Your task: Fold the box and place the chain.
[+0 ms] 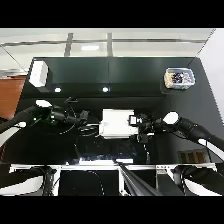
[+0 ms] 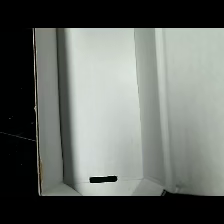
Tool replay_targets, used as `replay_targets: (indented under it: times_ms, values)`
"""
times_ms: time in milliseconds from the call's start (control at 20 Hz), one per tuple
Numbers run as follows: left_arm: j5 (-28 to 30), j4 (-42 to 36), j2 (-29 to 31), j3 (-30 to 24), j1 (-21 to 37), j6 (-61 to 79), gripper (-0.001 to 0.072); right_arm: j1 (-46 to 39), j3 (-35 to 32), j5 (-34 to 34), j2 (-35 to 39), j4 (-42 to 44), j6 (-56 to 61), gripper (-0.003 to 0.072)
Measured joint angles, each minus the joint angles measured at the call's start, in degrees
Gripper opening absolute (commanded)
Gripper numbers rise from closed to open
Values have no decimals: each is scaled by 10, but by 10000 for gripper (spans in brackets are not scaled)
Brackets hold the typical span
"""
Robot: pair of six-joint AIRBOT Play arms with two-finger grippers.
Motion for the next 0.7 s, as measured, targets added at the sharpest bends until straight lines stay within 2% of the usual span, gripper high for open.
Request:
replay_targets:
  times_ms: [350,700]
  values:
    - [27,82,0,52,-74,-63,577,0,0,0,0,0,0,186]
    - [48,230,0,129,-146,-211,576,0,0,0,0,0,0,187]
